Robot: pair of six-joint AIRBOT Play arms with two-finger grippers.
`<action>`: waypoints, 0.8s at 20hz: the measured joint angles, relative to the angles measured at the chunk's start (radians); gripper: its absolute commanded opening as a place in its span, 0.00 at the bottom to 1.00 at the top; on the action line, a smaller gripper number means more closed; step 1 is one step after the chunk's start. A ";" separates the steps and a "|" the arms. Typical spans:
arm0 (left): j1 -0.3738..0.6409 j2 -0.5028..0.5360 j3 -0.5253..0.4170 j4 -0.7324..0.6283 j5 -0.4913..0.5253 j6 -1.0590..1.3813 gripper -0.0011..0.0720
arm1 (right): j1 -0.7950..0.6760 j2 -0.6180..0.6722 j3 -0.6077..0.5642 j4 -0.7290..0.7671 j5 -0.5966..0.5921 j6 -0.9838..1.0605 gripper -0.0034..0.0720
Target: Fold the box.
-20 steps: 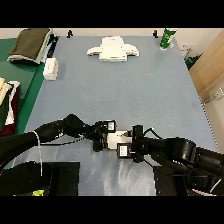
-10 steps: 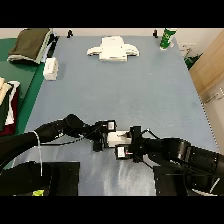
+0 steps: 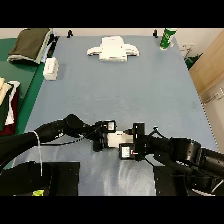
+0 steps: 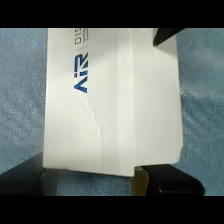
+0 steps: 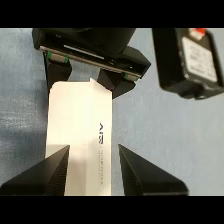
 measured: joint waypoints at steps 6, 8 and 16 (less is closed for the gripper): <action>0.000 0.000 0.000 0.001 0.000 0.000 0.69 | 0.000 0.008 0.000 -0.045 0.010 0.000 0.63; 0.000 0.000 0.000 0.001 0.000 0.000 0.69 | -0.001 0.008 0.002 -0.060 0.013 0.000 0.63; 0.000 0.000 0.000 0.000 0.000 0.000 0.69 | 0.002 0.008 0.019 -0.045 0.009 0.011 0.64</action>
